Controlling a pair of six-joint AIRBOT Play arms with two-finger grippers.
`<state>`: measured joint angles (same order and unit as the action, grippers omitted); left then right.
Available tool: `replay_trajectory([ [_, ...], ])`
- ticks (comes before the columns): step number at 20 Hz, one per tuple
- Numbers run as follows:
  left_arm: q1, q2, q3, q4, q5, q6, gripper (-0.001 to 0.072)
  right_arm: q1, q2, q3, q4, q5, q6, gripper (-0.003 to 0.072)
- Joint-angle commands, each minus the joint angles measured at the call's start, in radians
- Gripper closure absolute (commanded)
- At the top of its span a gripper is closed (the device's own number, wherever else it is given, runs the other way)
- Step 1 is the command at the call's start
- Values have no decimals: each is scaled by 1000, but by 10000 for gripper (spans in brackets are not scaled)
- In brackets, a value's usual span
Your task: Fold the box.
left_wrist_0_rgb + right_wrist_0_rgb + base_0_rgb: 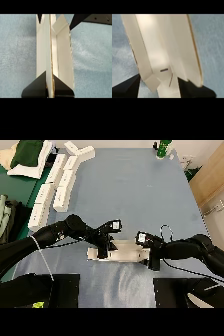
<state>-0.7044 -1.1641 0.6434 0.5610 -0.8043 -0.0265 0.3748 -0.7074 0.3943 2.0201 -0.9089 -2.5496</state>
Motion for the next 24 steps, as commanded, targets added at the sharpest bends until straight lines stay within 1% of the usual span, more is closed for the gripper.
replay_trajectory([
  [1, 0, 0, 0, 0, 1, 0, 696, -67, -71, 6, 135, 40, -217, -34],
  [3, 0, 0, 0, 0, 0, 0, 696, -67, -74, 7, 84, 47, -215, -34],
  [6, 0, 0, 0, 0, 0, 0, 696, -67, -57, 6, 2, 13, -215, -34],
  [7, 0, 0, 0, 0, 1, 0, 696, -67, -51, 6, -5, 9, -215, -34],
  [10, 0, 0, 0, 0, 0, 0, 696, -67, -68, 5, 21, 4, -227, -27],
  [13, 0, 0, 0, 0, 0, 0, 696, -67, -113, 5, 68, 18, -326, -27],
  [16, 0, 0, 0, 0, 0, 0, 696, -67, -121, 5, 107, 18, -418, -27],
  [19, 0, 0, 0, 0, 0, 0, 696, -67, -150, 5, 113, 19, -443, -26],
  [21, 0, 0, 0, 0, 0, 0, 696, -68, -175, 5, 117, 22, -452, 37],
  [24, 0, 0, 0, 0, 1, 0, 696, -76, -178, -8, 133, 24, -452, 37],
])
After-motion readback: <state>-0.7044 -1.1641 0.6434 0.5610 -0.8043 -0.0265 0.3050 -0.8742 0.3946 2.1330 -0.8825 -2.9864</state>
